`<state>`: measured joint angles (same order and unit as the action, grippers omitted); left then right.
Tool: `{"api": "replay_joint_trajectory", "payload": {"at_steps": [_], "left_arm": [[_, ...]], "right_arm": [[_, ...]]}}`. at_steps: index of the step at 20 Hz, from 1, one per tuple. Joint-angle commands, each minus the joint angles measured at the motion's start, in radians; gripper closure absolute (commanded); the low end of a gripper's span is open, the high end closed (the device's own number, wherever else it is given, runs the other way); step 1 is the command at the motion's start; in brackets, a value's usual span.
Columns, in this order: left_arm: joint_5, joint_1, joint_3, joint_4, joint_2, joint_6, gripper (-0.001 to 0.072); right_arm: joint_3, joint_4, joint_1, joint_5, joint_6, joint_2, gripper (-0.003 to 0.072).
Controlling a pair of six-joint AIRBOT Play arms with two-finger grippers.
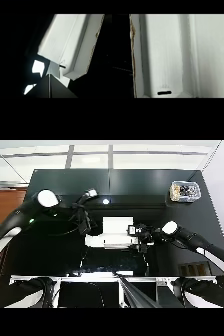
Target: Fold the box and place the chain.
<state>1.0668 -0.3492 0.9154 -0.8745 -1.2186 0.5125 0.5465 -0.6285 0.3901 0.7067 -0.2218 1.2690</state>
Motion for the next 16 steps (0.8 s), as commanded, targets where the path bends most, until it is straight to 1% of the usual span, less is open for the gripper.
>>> {"api": "replay_joint_trajectory", "payload": {"at_steps": [1,2,3,4,5,9,10,12,15,16], "left_arm": [[-0.139,0.02,-0.206,0.202,0.175,-0.276,0.0683],[-0.136,0.005,-0.253,0.215,0.187,-0.389,0.0679],[-0.142,-0.014,-0.287,0.187,0.186,-0.472,0.0518],[-0.172,-0.035,-0.312,0.159,0.18,-0.502,0.0138],[-0.222,-0.054,-0.327,0.145,0.168,-0.502,0.0],[-0.36,-0.126,-0.33,0.035,0.116,-0.554,0.0002],[-0.349,-0.132,-0.322,0.024,0.105,-0.552,0.0003],[-0.303,-0.132,-0.303,0.058,0.071,-0.531,0.0022],[-0.297,-0.133,-0.297,0.128,0.024,-0.532,0.0021],[-0.286,-0.135,-0.297,0.129,0.014,-0.532,0.0022]], "right_arm": [[0.0,0.0,0.001,-0.001,0.0,0.001,0.0457],[0.0,0.0,0.001,-0.001,0.0,0.001,0.0457],[0.0,0.0,0.001,-0.001,0.0,0.001,0.0456],[0.0,0.0,0.001,-0.001,0.0,0.001,0.0457],[0.0,0.0,0.001,-0.001,0.0,0.001,0.0457],[0.0,0.0,0.001,-0.001,0.0,0.001,0.0457],[0.0,0.0,0.001,-0.001,0.0,0.001,0.0457],[0.0,0.0,0.001,-0.001,0.0,0.001,0.0457],[0.0,0.001,0.001,-0.002,0.0,0.001,0.0457],[0.0,0.0,0.001,-0.002,0.0,0.001,0.0457]]}}
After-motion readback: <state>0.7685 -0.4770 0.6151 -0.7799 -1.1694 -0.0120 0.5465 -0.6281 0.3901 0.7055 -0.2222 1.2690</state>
